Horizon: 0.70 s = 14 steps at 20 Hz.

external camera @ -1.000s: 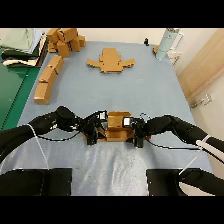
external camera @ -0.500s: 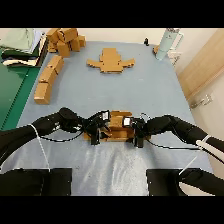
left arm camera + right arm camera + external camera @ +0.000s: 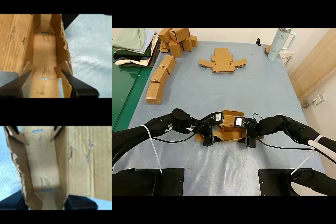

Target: Fold the box.

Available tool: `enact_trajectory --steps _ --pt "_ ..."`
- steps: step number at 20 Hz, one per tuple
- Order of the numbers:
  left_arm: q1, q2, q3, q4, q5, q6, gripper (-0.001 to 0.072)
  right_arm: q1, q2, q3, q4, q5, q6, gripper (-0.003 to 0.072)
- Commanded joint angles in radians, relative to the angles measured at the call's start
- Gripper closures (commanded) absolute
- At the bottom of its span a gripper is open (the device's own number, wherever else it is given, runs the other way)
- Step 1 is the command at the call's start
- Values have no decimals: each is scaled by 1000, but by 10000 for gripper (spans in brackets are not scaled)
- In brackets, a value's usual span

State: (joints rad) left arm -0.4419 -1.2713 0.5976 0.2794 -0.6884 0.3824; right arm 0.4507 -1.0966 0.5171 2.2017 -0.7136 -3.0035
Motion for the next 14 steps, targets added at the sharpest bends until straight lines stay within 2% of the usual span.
enact_trajectory --steps 1,2,3,4,5,6,11,14 --pt "-1 0 -3 2 1 -10 103 0 0 1 2 2 2 126" --pt "0 2 -3 8 1 -32 107 0 0 1 2 2 2 126" --pt "1 8 -1 25 2 -74 208 0 0 1 2 2 2 126" --pt "4 19 0 61 0 -117 411 0 0 1 2 2 2 126" --pt "7 39 0 101 -2 -159 569 0 0 1 2 1 2 126" --pt "8 66 0 152 0 -213 603 0 0 1 2 2 2 126" --pt "7 238 0 363 -13 -526 603 0 0 1 2 2 2 126" --pt "23 324 0 588 -13 -946 605 0 0 1 2 2 2 126"
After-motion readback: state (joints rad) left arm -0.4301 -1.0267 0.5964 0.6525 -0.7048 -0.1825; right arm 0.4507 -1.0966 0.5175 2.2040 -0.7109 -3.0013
